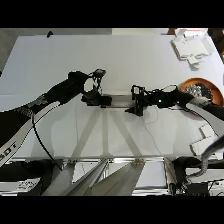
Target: Fold the box and place the chain.
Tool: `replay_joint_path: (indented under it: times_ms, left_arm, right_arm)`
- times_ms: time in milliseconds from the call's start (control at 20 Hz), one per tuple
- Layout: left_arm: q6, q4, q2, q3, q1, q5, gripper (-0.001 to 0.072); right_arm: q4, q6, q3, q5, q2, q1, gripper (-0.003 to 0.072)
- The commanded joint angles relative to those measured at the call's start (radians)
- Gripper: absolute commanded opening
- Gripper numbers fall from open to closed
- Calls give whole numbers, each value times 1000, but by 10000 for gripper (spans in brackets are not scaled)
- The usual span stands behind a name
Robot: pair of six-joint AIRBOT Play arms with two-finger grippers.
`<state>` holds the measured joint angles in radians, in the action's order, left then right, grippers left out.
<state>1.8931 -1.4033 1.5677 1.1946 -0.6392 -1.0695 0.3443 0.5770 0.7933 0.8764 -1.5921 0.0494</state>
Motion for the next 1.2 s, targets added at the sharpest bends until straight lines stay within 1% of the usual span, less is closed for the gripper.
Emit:
replay_joint_path:
  times_ms: [0,200,250,400,450,500,750,800,850,900,950,1150]
  left_arm:
    - [0,12,1,0,-2,66,398]
    - [1,20,2,1,-11,154,385]
    - [1,22,4,0,-11,161,342]
    - [1,24,24,0,-11,148,334]
    - [2,24,32,0,-13,144,310]
    - [5,22,39,0,-14,146,260]
    - [105,-3,51,0,-18,153,253]
    - [117,-4,52,0,-18,152,237]
    - [126,-3,51,0,-18,153,157]
    - [133,-3,51,0,-19,153,106]
    - [134,-4,51,0,-23,154,16]
    - [132,-5,51,0,-29,164,5]
  right_arm:
    - [-1,0,0,-1,0,-1,526]
    - [-1,0,0,-1,0,-1,526]
    - [-1,0,0,0,0,-1,526]
    - [-1,0,0,-1,0,-1,526]
    - [-1,0,0,-1,0,-1,526]
    - [-1,0,0,0,0,-1,526]
    - [-1,0,0,0,0,-1,526]
    - [-1,0,0,-1,0,-1,526]
    - [-1,0,0,0,0,-1,526]
    - [-1,0,0,0,0,-1,526]
    - [-1,0,0,-1,0,-1,526]
    - [-1,0,0,0,0,-1,526]
